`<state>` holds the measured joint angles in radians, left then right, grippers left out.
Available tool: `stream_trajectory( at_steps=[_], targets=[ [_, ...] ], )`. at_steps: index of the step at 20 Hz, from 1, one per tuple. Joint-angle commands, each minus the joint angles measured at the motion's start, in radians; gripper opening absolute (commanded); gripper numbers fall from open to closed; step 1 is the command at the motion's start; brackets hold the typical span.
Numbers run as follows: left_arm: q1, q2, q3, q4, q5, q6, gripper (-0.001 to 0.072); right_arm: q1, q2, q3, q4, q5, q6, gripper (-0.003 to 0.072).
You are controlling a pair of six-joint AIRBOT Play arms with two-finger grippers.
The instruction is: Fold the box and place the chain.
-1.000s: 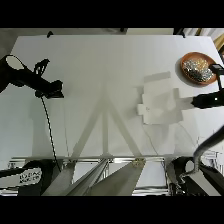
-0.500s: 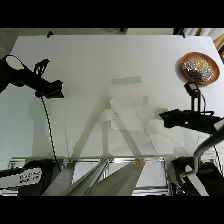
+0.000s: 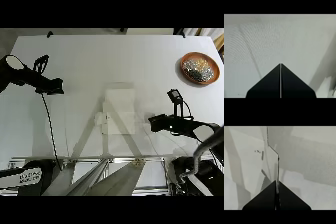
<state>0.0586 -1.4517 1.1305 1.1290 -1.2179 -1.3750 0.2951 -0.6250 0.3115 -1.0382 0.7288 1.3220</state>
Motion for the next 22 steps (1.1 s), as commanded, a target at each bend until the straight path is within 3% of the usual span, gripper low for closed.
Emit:
stream_trajectory(
  at_steps=[1, 5, 6, 7, 8, 9, 11, 13, 18, 20, 22],
  targets=[
    [0.0, 0.001, 0.0, -0.016, 0.041, 0.035, 0.0011, 0.013, -0.034, -0.003, -0.011, -0.01, 0.017, 0.0013],
    [-0.001, 0.0, 0.0, -0.085, 0.137, -0.013, 0.0015, 0.013, -0.034, -0.003, -0.011, -0.01, 0.017, 0.0014],
    [-0.007, 0.0, 0.0, -0.109, 0.153, 0.027, 0.0044, 0.013, -0.034, -0.003, -0.011, -0.011, 0.017, 0.0014],
    [-0.017, 0.0, 0.0, -0.137, 0.152, 0.115, 0.0184, 0.013, -0.034, -0.003, -0.011, -0.011, 0.017, 0.0014],
    [-0.03, -0.001, 0.0, -0.185, 0.128, 0.249, 0.0398, 0.013, -0.034, -0.003, -0.011, -0.01, 0.017, 0.0014],
    [-0.046, -0.006, 0.0, -0.259, 0.092, 0.356, 0.0425, 0.013, -0.034, -0.003, -0.011, -0.01, 0.017, 0.0014],
    [-0.085, -0.032, 0.0, -0.443, -0.002, 0.548, 0.0458, 0.013, -0.034, -0.003, -0.01, -0.01, 0.017, 0.0014],
    [-0.14, -0.074, 0.005, -0.584, -0.032, 0.627, 0.0458, 0.013, -0.034, -0.003, -0.008, -0.01, 0.017, 0.0014],
    [-0.311, -0.241, 0.085, -0.594, -0.076, 0.646, 0.0468, 0.013, -0.034, -0.003, -0.008, -0.007, 0.017, 0.0014],
    [-0.352, -0.296, 0.101, -0.594, -0.073, 0.647, 0.0513, 0.013, -0.034, -0.003, -0.008, -0.007, 0.017, 0.0015],
    [-0.375, -0.33, 0.104, -0.593, -0.077, 0.658, 0.0513, 0.013, -0.034, -0.003, -0.008, -0.007, 0.017, 0.0015]
  ],
)
